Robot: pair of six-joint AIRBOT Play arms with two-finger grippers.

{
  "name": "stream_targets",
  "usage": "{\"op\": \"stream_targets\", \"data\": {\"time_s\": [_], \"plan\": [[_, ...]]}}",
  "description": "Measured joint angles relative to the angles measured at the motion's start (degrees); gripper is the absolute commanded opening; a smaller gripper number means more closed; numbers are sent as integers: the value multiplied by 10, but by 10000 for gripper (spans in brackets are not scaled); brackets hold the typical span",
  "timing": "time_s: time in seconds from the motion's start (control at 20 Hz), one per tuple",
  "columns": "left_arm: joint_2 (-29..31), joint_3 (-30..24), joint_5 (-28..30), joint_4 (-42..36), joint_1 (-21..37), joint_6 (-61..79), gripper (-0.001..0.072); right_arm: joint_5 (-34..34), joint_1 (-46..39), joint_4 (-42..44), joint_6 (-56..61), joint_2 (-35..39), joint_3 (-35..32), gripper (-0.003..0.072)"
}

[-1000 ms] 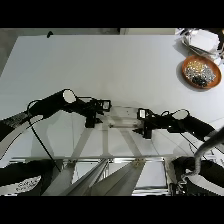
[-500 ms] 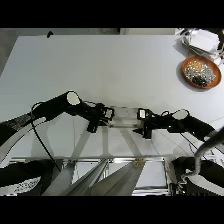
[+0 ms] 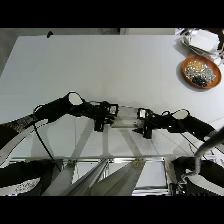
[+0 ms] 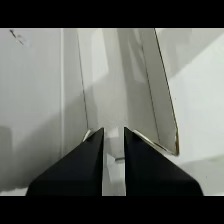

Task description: Fold the box and place the chain.

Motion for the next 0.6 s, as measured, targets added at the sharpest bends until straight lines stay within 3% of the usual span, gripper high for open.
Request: {"op": "stream_targets", "data": {"time_s": [0.05, 0.15, 0.25, 0.35, 0.5, 0.6], "plan": [[0, 0, 4, -7, -3, 0, 157, 0, 0, 0, 0, 0, 0, 466], [0, 0, 8, -14, -7, 0, 325, 0, 0, 0, 0, 0, 0, 466], [0, 0, 9, -19, -10, -2, 351, 0, 0, 0, 0, 0, 0, 466], [0, 0, 9, -19, -10, -9, 329, 0, 0, 0, 0, 0, 0, 466], [10, 0, 2, -16, -2, -51, 133, 1, 0, 1, 0, 0, 0, 466], [30, 0, -16, -2, 13, -94, 131, 1, 0, 0, 0, 0, 0, 466]]}}
